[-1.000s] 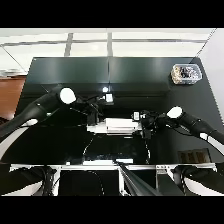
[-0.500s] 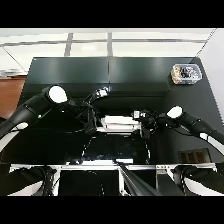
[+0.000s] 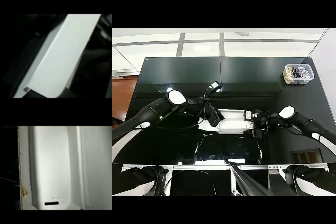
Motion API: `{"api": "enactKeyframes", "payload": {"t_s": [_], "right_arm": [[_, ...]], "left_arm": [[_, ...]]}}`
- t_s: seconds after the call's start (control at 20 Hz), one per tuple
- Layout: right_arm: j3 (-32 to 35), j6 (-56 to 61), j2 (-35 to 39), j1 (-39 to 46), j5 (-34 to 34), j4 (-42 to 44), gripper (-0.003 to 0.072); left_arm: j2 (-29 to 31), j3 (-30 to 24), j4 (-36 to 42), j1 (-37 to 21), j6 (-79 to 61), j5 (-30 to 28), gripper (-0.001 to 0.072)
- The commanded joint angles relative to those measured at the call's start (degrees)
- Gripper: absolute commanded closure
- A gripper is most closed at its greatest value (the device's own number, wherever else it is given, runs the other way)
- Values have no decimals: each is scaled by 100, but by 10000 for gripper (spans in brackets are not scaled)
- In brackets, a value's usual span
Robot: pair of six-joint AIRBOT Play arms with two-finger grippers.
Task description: Fold the box and place the chain.
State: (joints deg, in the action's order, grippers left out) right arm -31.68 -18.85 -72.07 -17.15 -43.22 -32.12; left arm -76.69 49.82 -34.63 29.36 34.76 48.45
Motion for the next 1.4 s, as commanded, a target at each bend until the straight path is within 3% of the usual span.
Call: {"api": "enactKeyframes", "payload": {"t_s": [0.0, 0.15, 0.45, 0.85, 1.0, 1.15, 1.35], "right_arm": [[2, -74, -4, -7, 7, -98, 444], [2, -70, -4, -7, -72, -240, 444], [2, -70, -4, -7, -68, -240, 444], [2, -68, -4, -7, -68, -238, 444], [2, -68, -4, -7, -68, -238, 444], [2, -68, -4, -7, -68, -238, 444], [2, -66, -4, -7, -66, -238, 444]], "left_arm": [[-33, -4, 170, 4, -13, -907, 683], [-212, -2, 118, 4, -11, -1305, 684], [-901, -2, 63, 4, -9, -332, 684], [-879, 168, -11, -92, -9, -195, 684], [-621, 485, -544, -328, 118, 197, 685], [37, 538, -691, -863, 494, 398, 685], [1069, 13, -680, -1480, 437, 621, 686]]}}
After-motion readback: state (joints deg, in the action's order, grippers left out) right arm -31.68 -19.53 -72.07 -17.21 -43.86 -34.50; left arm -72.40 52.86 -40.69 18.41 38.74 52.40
